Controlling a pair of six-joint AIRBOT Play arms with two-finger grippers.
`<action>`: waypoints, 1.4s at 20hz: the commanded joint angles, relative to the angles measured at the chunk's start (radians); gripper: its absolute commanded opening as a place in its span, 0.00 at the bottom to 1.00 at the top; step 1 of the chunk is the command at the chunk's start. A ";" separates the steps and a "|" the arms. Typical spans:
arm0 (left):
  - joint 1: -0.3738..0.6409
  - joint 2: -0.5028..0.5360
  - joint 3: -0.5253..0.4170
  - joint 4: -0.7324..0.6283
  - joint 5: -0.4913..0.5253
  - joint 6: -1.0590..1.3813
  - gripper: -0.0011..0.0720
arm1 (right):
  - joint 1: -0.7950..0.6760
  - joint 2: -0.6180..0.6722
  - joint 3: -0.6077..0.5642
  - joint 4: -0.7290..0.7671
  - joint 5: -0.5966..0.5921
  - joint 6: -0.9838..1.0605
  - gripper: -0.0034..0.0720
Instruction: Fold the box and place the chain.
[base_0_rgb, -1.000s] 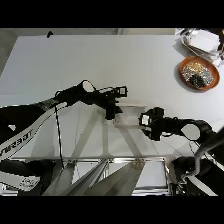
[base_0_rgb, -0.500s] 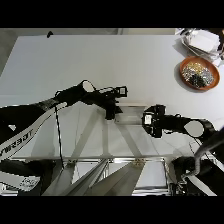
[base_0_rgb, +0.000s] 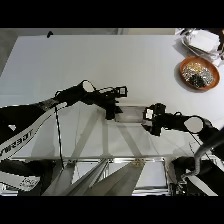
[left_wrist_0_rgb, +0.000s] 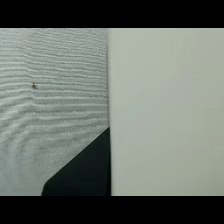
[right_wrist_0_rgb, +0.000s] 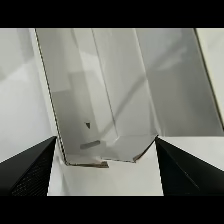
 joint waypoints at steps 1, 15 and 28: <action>-0.001 0.000 0.000 0.000 0.000 0.000 0.03 | -0.036 -0.018 0.000 0.048 0.032 -0.043 0.96; -0.001 0.000 0.000 0.000 0.000 0.000 0.03 | -0.101 -0.159 0.000 0.284 0.043 -0.350 0.96; -0.001 0.000 0.000 0.000 0.000 0.000 0.03 | -0.101 -0.261 0.000 0.346 0.031 -0.443 0.89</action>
